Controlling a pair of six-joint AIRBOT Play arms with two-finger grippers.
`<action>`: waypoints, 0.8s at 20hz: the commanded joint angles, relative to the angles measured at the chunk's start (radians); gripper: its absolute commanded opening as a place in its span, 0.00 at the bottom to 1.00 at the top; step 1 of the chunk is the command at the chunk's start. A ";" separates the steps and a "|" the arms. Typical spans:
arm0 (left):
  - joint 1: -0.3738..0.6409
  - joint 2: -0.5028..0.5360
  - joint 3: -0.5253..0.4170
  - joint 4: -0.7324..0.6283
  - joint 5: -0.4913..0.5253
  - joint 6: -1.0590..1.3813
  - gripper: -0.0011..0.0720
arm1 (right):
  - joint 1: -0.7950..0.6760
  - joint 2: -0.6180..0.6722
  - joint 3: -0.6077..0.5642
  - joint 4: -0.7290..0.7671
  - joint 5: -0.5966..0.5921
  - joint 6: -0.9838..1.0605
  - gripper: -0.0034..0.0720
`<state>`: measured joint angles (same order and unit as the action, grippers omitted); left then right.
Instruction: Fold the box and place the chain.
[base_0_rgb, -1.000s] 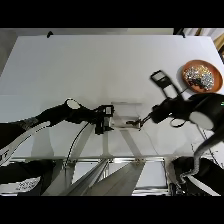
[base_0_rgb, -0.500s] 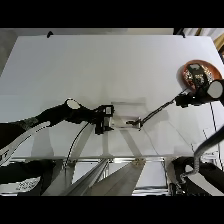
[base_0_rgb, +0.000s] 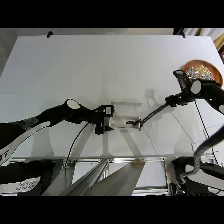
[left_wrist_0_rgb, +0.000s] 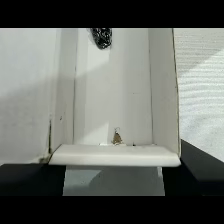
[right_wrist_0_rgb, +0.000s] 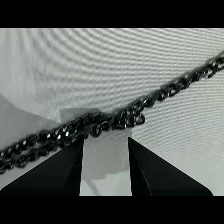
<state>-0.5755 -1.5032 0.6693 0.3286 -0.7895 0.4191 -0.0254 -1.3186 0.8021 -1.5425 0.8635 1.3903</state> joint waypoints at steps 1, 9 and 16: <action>0.000 0.000 0.000 0.000 0.000 0.000 0.30 | 0.001 -0.032 0.001 0.006 -0.045 -0.004 0.44; 0.000 0.000 0.000 0.000 0.000 0.000 0.30 | 0.001 -0.050 0.001 0.006 -0.041 -0.004 0.09; 0.000 0.000 0.000 0.000 0.000 0.000 0.30 | 0.002 0.110 0.001 0.006 0.014 -0.005 0.06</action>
<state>-0.5755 -1.5032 0.6693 0.3286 -0.7895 0.4191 -0.0246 -1.2877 0.8017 -1.5421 0.8352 1.3861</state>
